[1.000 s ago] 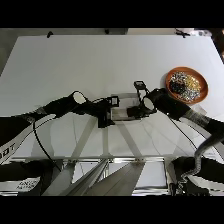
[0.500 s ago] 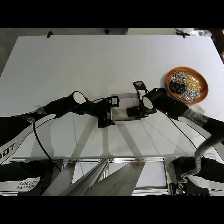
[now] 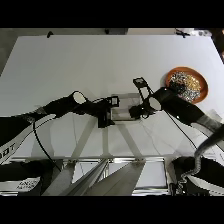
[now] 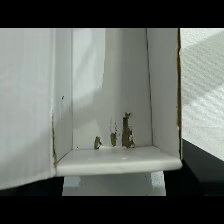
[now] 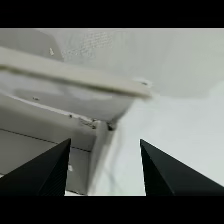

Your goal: Fold the box and place the chain.

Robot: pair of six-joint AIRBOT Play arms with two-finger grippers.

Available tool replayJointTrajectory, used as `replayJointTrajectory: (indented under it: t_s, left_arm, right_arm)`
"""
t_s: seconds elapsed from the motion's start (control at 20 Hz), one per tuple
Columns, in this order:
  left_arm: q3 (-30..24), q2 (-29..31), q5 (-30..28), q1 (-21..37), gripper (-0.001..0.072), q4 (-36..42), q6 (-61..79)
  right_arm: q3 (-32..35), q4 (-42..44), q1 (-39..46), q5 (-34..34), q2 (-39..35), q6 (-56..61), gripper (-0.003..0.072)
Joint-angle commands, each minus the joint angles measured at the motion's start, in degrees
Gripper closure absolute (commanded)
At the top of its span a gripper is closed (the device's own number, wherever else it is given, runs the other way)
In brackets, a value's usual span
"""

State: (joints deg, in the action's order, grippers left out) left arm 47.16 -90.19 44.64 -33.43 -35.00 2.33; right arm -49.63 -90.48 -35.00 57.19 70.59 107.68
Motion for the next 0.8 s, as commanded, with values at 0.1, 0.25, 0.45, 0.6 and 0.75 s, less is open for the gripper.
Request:
replayJointTrajectory:
  t_s: [0.1, 0.25, 0.45, 0.6, 0.75]
  left_arm:
    - [0.0, 0.0, 0.2, 0.0, 0.0538, 0.0, 0.0]
    - [0.0, 0.0, 0.2, 0.0, 0.0538, 0.0, 0.0]
    - [0.0, 0.0, 0.2, -0.2, 0.0538, 0.0, 0.0]
    - [0.0, 0.0, 0.2, -0.2, 0.0538, 0.0, 0.0]
    - [0.0, 0.0, 0.2, -0.2, 0.0538, 0.0, 0.0]
  right_arm:
    - [-0.1, -9.7, 1.5, 1.7, -10.0, -4.4, 0.0196]
    - [-0.3, -13.0, 10.6, -1.3, -11.8, -5.6, 0.0198]
    - [-0.3, -12.3, 29.2, -6.6, -9.9, -12.4, 0.0198]
    - [-0.3, -7.5, 40.2, -12.0, -4.6, -18.5, 0.0198]
    - [-0.4, -3.8, 43.1, -16.2, 2.5, -21.4, 0.0203]
